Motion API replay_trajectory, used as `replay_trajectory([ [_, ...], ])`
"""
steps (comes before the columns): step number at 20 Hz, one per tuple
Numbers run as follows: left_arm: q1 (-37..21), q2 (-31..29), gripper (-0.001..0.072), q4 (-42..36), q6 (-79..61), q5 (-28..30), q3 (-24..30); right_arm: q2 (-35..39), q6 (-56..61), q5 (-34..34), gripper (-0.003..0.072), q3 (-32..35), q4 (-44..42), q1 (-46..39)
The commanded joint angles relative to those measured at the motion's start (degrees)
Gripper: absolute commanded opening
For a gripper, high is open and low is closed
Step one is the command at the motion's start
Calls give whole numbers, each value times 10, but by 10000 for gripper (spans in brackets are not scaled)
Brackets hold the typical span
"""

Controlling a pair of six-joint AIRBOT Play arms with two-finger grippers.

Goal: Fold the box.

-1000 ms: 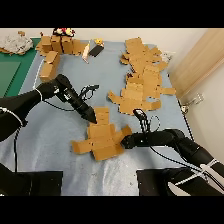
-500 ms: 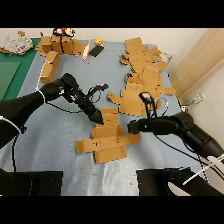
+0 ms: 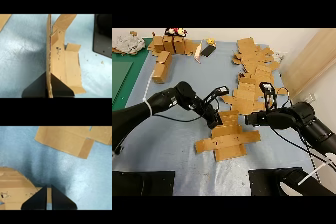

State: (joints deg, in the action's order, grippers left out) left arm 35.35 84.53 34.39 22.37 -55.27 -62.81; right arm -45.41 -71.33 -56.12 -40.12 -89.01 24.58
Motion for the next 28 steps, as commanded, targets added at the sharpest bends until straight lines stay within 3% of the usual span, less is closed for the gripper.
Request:
replay_trajectory([
  [1,17,-37,12,-9,-72,66,61,0,9,4,84,-3,7,0],
  [10,66,-42,11,10,-109,114,83,0,23,19,84,19,1,0],
  [15,71,-87,11,41,-130,168,83,0,35,24,81,47,1,0],
  [17,71,-95,11,54,-136,167,84,1,35,36,5,47,1,0],
  [21,71,-93,12,50,-145,222,116,1,35,54,5,47,-8,0],
  [28,79,-92,12,50,-144,220,151,1,35,89,5,47,-11,0],
])
